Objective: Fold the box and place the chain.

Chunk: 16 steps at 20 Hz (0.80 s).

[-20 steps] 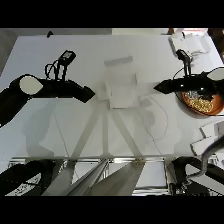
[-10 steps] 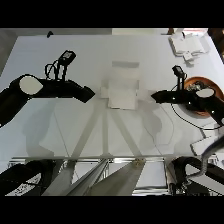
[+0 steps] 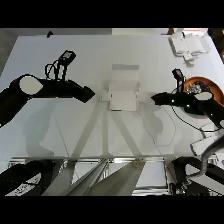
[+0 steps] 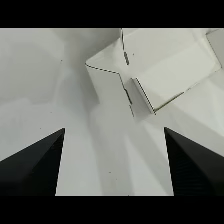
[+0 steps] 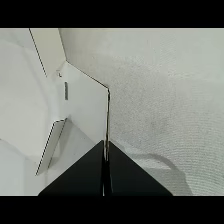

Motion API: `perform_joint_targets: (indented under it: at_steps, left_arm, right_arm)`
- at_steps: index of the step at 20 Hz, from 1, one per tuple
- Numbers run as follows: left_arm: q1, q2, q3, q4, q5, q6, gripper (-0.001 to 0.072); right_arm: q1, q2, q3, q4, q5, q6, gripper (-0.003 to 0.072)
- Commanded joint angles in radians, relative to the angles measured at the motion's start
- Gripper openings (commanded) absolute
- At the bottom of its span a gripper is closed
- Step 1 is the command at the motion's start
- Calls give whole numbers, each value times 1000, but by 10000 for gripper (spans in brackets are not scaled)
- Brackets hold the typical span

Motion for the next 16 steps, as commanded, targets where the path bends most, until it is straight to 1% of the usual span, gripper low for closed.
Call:
perform_joint_targets:
  at_steps: [1, 4, 11, 14, 16]
  left_arm:
    - [0, -1, 0, 0, 0, 0, 697]
    - [0, -1, 0, -1, 18, 0, 696]
    - [-1, -1, 0, -8, 7, -1, 697]
    - [-1, -1, 0, -34, 8, -1, 697]
    - [-2, -1, 0, -16, 15, 0, 696]
  right_arm:
    - [1, 0, -1, -1, 1, -3, 13]
    - [1, 0, -1, -2, 0, -3, 13]
    - [1, 0, -1, -2, 0, -3, 13]
    - [1, 0, -1, -2, 0, -3, 13]
    - [1, 0, -1, -2, 0, -3, 13]
